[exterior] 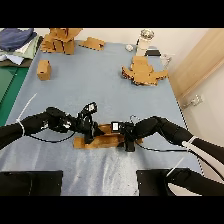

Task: Fold the box.

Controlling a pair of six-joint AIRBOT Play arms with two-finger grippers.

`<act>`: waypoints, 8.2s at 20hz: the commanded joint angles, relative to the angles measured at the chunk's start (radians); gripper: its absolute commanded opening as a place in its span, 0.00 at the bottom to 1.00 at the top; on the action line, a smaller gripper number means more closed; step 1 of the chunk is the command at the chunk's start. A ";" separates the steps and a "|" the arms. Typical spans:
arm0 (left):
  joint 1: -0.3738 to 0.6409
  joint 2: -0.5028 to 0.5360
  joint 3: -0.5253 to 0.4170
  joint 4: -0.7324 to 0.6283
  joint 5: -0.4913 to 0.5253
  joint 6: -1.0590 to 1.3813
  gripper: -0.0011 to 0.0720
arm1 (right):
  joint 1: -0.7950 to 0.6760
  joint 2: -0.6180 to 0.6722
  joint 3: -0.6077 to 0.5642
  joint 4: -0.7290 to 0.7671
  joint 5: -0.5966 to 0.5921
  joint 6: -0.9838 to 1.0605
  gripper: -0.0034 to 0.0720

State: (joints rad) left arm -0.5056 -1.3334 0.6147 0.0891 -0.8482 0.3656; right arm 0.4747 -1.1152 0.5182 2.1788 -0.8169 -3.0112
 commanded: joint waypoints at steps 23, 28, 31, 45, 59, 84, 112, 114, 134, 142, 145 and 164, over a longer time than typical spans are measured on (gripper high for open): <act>0.051 0.045 0.002 0.003 0.033 -0.154 0.62 | 0.001 0.000 0.000 -0.002 -0.003 0.000 0.67; 0.129 0.167 0.002 0.226 0.018 -0.455 0.62 | 0.001 0.000 0.000 -0.002 -0.003 0.000 0.67; 0.137 0.271 0.002 0.499 -0.105 -0.869 0.51 | 0.001 0.000 0.000 -0.002 -0.003 0.000 0.67; -0.095 0.158 -0.002 -0.064 0.024 -1.351 0.03 | 0.001 0.000 0.000 -0.002 -0.003 0.000 0.67; -0.099 0.043 0.070 0.404 0.299 -1.662 0.03 | 0.001 0.000 0.000 -0.002 -0.003 0.000 0.67; 0.010 0.526 -0.007 0.652 -0.141 -0.881 0.03 | 0.001 0.000 0.000 -0.002 -0.003 0.000 0.67; -0.125 0.267 -0.160 0.356 0.223 -0.196 0.57 | 0.001 0.000 0.000 -0.002 -0.003 0.000 0.67; -0.125 0.267 -0.160 0.351 0.224 -0.193 0.17 | 0.001 0.000 0.000 -0.002 -0.003 0.000 0.67; -0.193 0.217 -0.160 0.209 0.323 -0.089 0.77 | 0.001 0.000 0.000 -0.002 -0.003 0.000 0.67; -0.192 0.226 -0.159 0.254 0.356 -0.132 0.03 | 0.001 0.000 0.000 -0.002 -0.003 0.000 0.67; -0.191 0.294 -0.159 0.418 0.399 -0.290 0.03 | 0.001 0.000 0.000 -0.002 -0.003 0.000 0.67; -0.075 0.507 -0.225 0.952 0.132 -2.031 0.03 | 0.001 0.000 0.000 -0.002 -0.003 0.000 0.67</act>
State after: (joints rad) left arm -0.5121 -0.7593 0.3950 1.1164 -0.7757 -1.6173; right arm 0.4755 -1.1156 0.5175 2.1761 -0.8207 -3.0112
